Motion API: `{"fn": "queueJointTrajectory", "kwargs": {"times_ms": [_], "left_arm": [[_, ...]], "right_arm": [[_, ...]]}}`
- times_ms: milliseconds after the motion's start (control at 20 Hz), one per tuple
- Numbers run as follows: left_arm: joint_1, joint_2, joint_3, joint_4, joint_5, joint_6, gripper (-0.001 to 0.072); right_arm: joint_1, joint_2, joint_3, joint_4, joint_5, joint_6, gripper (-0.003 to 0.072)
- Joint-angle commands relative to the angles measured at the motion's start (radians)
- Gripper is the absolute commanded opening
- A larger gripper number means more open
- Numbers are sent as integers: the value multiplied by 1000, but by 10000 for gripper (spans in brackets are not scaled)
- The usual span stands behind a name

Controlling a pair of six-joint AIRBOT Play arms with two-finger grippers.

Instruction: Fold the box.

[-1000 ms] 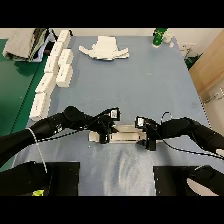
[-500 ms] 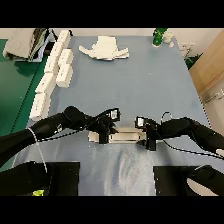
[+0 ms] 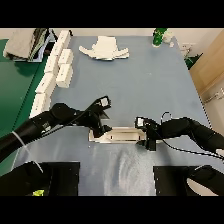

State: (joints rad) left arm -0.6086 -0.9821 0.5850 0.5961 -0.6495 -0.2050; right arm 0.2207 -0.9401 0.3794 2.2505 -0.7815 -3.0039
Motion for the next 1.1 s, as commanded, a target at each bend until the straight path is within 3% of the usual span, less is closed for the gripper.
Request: {"fn": "queueJointTrajectory", "kwargs": {"times_ms": [0,50,100,200,300,500,750,900,1050], "left_arm": [[78,107,1,306,-229,-500,552],[88,137,1,345,-322,-642,327],[89,157,1,351,-407,-704,23],[60,171,1,285,-505,-773,12],[-13,156,0,169,-460,-877,12],[-168,40,4,-53,-112,-938,12],[-183,-87,43,-150,184,-1026,12],[-183,-122,51,-148,302,-1106,12],[-181,-183,51,-147,295,-1171,11]], "right_arm": [[0,0,0,0,2,0,510],[0,0,0,0,2,0,510],[0,0,0,0,2,0,510],[0,0,0,0,2,0,510],[0,0,0,0,2,0,510],[0,0,0,-2,2,0,510],[0,0,0,-2,2,0,510],[0,0,0,-2,2,0,510],[0,0,0,-2,2,0,510]]}}
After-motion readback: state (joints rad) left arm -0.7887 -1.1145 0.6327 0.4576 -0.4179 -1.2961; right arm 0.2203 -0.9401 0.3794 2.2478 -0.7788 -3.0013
